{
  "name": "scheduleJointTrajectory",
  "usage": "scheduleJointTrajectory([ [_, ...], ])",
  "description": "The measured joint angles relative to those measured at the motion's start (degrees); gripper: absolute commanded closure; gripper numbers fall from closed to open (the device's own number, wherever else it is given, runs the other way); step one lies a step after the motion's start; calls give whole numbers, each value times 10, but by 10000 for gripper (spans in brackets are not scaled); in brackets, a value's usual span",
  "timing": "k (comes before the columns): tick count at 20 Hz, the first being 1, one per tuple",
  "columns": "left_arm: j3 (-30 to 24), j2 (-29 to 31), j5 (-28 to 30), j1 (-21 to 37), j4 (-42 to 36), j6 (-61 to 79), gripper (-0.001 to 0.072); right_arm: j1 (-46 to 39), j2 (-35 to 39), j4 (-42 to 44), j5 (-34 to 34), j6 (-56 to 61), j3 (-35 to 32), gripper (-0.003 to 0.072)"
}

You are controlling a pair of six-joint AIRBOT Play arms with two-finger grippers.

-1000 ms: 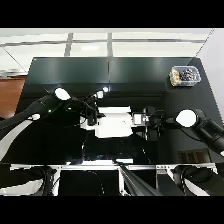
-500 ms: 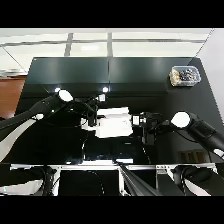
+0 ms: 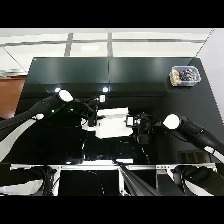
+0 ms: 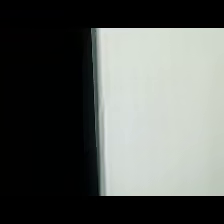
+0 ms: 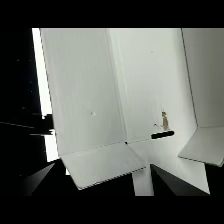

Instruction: Fold the box and place the chain.

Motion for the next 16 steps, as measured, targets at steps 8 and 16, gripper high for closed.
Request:
scheduleJointTrajectory([
  [8, 0, 0, -2, 0, 1, 0, 680, 5, -1, 20, -42, -18, 13, 14],
  [16, 0, 0, -17, 0, 1, 0, 680, -20, -3, 38, -53, -27, 48, 14],
])
